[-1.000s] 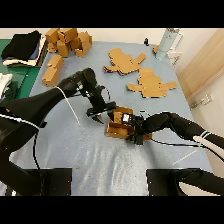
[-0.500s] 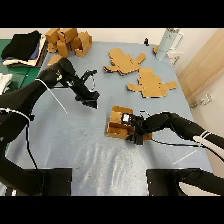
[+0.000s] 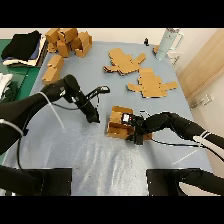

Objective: Fold the box.

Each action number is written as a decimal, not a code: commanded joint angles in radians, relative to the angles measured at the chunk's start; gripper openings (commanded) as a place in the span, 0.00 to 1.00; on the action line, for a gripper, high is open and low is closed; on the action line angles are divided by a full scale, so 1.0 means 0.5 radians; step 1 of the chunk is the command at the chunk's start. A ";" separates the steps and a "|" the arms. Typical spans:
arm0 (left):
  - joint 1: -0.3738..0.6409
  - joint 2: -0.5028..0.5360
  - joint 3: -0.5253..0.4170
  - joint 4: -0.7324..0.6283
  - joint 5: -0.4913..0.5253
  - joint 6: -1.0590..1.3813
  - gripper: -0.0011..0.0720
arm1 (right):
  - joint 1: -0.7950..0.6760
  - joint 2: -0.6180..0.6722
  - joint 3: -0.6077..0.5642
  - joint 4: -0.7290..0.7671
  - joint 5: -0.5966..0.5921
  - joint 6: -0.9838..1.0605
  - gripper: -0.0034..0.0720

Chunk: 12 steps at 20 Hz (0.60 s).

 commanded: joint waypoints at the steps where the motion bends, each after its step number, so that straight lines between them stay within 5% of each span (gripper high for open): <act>1: -0.018 0.207 -0.405 -0.353 0.388 0.761 0.03 | 0.000 0.001 -0.001 0.000 0.000 0.001 0.72; 4: -0.020 0.329 -0.722 -0.602 0.769 1.466 0.11 | 0.000 0.000 -0.002 0.000 0.001 0.001 0.72; 5: -0.028 0.343 -0.784 -0.614 0.812 1.608 0.71 | 0.000 0.000 -0.001 0.000 0.001 0.001 0.72; 6: -0.035 0.340 -0.819 -0.655 0.829 1.665 0.97 | 0.000 0.000 -0.002 0.000 0.001 0.001 0.72; 12: -0.106 0.317 -0.815 -0.911 0.845 1.850 0.97 | 0.000 0.000 -0.002 0.000 0.000 0.001 0.72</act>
